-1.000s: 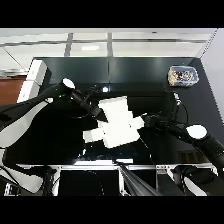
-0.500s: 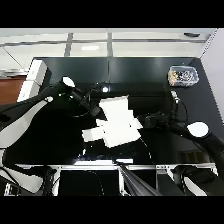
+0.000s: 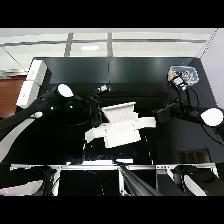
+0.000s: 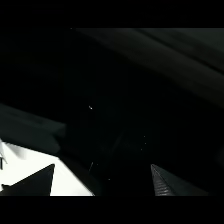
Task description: Fold the box and place the chain.
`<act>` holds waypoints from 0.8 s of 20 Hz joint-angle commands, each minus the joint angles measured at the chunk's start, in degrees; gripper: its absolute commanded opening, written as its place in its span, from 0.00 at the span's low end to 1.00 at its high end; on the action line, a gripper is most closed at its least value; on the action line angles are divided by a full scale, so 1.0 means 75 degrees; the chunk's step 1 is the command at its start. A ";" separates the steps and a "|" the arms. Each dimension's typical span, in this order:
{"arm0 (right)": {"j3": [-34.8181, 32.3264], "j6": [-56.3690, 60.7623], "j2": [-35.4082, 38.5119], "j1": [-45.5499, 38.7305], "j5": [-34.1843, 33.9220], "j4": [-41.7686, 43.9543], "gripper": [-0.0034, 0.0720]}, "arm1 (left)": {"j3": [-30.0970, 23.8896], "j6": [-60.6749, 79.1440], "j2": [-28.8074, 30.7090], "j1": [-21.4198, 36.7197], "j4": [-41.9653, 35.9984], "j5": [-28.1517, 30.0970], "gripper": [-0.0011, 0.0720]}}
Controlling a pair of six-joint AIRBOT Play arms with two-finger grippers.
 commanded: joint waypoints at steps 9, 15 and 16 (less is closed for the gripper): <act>-0.1192 -0.5394 -0.0006 0.0382 0.0169 0.1527 0.95 | -0.0277 0.3092 -0.0455 -0.0417 -0.0289 0.1320 0.05; -0.1588 -0.5750 -0.0452 0.1740 0.0213 0.1550 1.00 | -0.0277 0.3407 -0.0455 -0.0417 -0.0216 0.1250 0.05; -0.1588 -0.5782 -0.0536 0.1912 0.0283 0.1451 1.00 | -0.0277 0.3407 -0.0455 -0.0417 -0.0216 0.1253 0.06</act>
